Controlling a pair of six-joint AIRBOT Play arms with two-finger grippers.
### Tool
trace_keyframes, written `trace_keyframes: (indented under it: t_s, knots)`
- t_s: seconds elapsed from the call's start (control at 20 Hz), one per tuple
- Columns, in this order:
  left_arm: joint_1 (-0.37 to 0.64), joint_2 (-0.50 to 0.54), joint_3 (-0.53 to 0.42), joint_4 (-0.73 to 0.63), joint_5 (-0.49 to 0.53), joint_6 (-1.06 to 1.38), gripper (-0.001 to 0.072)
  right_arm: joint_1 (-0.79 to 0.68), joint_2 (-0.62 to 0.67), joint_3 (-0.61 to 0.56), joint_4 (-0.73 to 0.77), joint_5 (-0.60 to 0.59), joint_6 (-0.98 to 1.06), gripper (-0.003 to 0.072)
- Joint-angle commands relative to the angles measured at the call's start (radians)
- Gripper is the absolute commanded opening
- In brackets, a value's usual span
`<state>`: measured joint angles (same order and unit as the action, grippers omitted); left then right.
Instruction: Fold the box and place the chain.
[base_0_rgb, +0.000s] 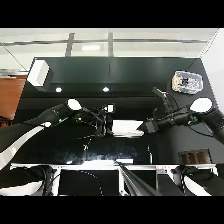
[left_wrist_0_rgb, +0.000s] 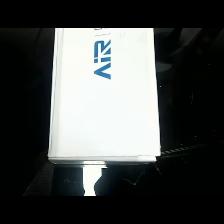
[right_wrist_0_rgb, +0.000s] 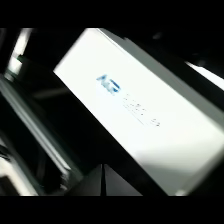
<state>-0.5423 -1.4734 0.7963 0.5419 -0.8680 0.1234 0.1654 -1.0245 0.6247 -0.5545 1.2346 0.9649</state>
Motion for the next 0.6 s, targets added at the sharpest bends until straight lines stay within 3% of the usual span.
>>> trace_keyframes:
  t_s: [0.0,0.35,0.55]
  knots:
    - [-0.001,0.0,0.0,0.0,0.0,0.0,0.0428,-0.006,-0.017,-0.082,0.206,-0.082,0.072,0.0011]
    - [-0.001,0.0,0.0,0.0,0.0,0.0,0.0428,-0.005,-0.117,-0.106,0.161,-0.173,0.099,0.0012]
    - [-0.001,0.0,0.0,0.0,0.0,0.0,0.0428,-0.005,-0.133,-0.107,0.023,-0.174,0.143,0.0012]
